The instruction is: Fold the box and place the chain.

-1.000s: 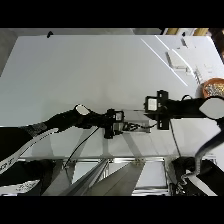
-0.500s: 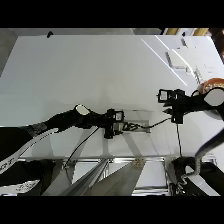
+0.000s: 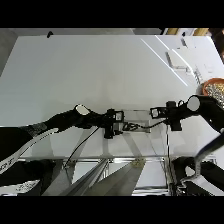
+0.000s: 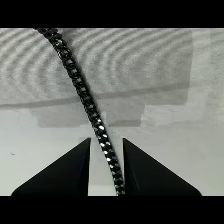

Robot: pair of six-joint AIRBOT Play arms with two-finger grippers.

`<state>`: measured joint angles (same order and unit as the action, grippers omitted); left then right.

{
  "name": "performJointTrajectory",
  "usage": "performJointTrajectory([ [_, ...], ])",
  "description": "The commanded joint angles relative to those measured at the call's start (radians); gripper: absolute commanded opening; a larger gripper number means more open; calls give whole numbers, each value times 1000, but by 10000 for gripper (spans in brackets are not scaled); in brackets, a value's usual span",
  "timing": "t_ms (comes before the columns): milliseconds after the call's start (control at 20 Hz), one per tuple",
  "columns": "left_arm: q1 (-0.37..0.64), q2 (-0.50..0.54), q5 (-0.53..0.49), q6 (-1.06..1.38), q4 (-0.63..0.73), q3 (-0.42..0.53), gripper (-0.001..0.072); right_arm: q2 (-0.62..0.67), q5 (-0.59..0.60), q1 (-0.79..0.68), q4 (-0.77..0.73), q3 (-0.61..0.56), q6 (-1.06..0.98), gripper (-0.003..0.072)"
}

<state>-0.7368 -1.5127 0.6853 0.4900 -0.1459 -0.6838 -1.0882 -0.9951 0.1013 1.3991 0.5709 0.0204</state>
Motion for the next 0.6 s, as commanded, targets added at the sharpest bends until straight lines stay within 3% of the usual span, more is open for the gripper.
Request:
performJointTrajectory([
  [0, 0, 1, 0, 0, 0, 0, 275, -15, 24, 3, 7, -15, 33, 171],
  [350, 0, 1, 0, 0, 0, 0, 275, -40, 47, 3, 6, -23, 40, 145],
  [450, 0, 1, 0, 0, 0, 0, 275, -40, 33, 2, 5, -23, 40, 38],
  [550, 0, 1, 0, 0, 0, 0, 275, -38, 5, 3, 6, -23, 37, 18],
])
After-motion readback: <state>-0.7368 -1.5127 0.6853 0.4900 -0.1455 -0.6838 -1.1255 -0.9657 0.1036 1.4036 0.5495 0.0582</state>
